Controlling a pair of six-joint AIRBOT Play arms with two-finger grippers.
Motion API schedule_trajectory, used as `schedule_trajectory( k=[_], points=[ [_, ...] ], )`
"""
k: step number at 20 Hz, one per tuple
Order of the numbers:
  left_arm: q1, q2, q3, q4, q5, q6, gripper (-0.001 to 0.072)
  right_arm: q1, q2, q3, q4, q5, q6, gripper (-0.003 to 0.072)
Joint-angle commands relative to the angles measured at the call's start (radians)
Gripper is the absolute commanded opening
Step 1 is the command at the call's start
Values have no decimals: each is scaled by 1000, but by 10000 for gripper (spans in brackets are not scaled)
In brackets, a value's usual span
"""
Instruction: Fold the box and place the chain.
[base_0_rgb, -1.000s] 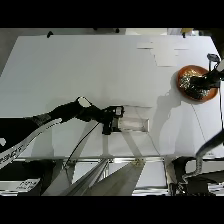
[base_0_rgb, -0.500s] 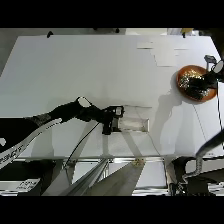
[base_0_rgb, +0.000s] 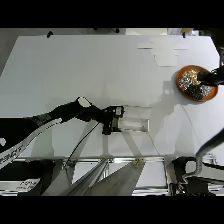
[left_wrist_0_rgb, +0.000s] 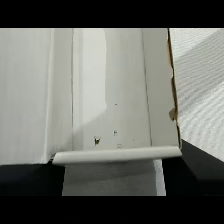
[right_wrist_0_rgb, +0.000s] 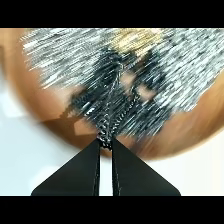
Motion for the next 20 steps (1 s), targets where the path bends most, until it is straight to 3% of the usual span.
schedule_trajectory(
  k=[1,4,11,15,20],
  points=[
    [0,1,1,0,0,0,135,1,163,0,228,174,-84,17],
    [0,1,1,0,0,0,135,1,320,0,366,263,-123,17],
    [0,1,1,0,0,0,135,32,656,-1,521,323,-122,17],
    [0,1,1,0,0,0,135,195,768,-1,510,351,-118,17],
    [0,1,1,0,0,0,135,372,818,-1,511,368,-72,17]
  ],
)
